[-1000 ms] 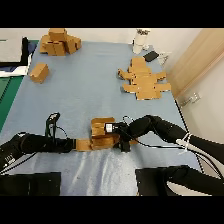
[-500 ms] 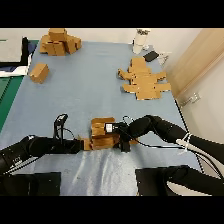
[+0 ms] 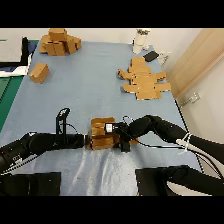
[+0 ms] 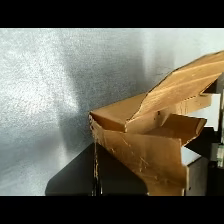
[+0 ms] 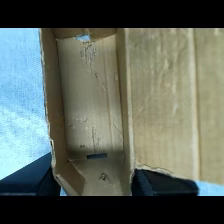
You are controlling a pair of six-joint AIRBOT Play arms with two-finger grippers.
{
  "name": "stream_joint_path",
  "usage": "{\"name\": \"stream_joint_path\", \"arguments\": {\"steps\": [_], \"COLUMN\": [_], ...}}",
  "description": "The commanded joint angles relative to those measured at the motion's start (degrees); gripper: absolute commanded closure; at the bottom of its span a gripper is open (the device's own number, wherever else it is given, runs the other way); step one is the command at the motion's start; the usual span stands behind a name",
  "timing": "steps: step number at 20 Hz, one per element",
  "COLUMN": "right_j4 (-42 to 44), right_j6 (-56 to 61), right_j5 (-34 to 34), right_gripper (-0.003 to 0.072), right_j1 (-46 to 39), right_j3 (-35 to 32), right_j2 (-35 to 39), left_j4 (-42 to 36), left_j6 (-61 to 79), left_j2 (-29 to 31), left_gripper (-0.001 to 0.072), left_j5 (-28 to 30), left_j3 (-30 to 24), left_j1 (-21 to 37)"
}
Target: Fold the box.
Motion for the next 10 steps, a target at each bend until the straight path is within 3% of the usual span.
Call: {"name": "stream_joint_path", "arguments": {"steps": [1, 2, 3, 4, 10], "right_j4": [0.02, 0.02, 0.02, 0.02, 0.02], "right_j6": [0.02, 0.02, 0.02, 0.02, 0.02], "right_j5": [0.00, 0.00, 0.02, 0.00, 0.00], "right_gripper": [0.0167, 0.0167, 0.0167, 0.0167, 0.0167], "right_j1": [0.00, 0.00, 0.00, 0.00, 0.00], "right_j3": [0.02, 0.02, 0.02, 0.02, 0.02], "right_j2": [-0.04, -0.04, -0.04, -0.04, -0.04], "left_j4": [-0.17, -0.17, -0.22, -0.24, -0.26], "left_j6": [0.20, 0.20, 0.17, 0.17, 0.13], "left_j2": [-0.35, -0.35, -0.35, -0.35, -0.33], "left_gripper": [0.0694, 0.0580, 0.0391, 0.0421, 0.0422], "left_j5": [-0.11, -0.39, -0.57, -0.94, -2.73], "left_j3": [0.59, 0.70, 0.76, 0.76, 1.27], "left_j1": [0.17, 0.17, 0.17, 0.17, 0.55]}}
